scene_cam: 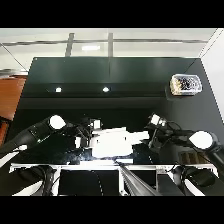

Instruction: Fold the box and place the chain.

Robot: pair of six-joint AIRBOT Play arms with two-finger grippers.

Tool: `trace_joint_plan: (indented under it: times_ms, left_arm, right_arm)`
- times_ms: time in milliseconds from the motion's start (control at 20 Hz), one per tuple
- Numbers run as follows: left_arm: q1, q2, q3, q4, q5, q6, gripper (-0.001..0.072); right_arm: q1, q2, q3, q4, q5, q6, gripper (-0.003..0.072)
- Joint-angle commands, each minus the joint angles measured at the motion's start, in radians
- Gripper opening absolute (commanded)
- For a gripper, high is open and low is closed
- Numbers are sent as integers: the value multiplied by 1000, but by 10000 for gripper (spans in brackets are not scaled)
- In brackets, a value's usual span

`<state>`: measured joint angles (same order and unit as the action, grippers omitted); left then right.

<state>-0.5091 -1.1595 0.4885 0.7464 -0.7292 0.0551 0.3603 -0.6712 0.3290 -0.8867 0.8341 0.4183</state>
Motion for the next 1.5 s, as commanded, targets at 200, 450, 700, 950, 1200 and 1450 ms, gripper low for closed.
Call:
trace_joint_plan:
  times_ms: [200, 450, 700, 950, 1200, 1450]
  left_arm:
    - [1, 0, 13, 13, -38, -63, 28]
    - [2, 0, 38, 39, -38, -63, 27]
    - [1, -36, 47, 39, -42, -63, 28]
    - [4, -48, 68, 54, -61, -67, 27]
    - [4, -59, 70, 58, -91, -66, 28]
    - [4, -59, 70, 61, -90, -66, 28]
  right_arm:
    - [115, -137, 0, -39, -99, -69, 695]
    - [122, -137, -1, -53, -98, -76, 695]
    - [122, -137, -1, -52, -68, -113, 695]
    - [213, -139, -2, -53, -89, -124, 695]
    - [296, -183, -2, -51, -121, -124, 695]
    - [368, -195, -2, -4, -165, -124, 695]
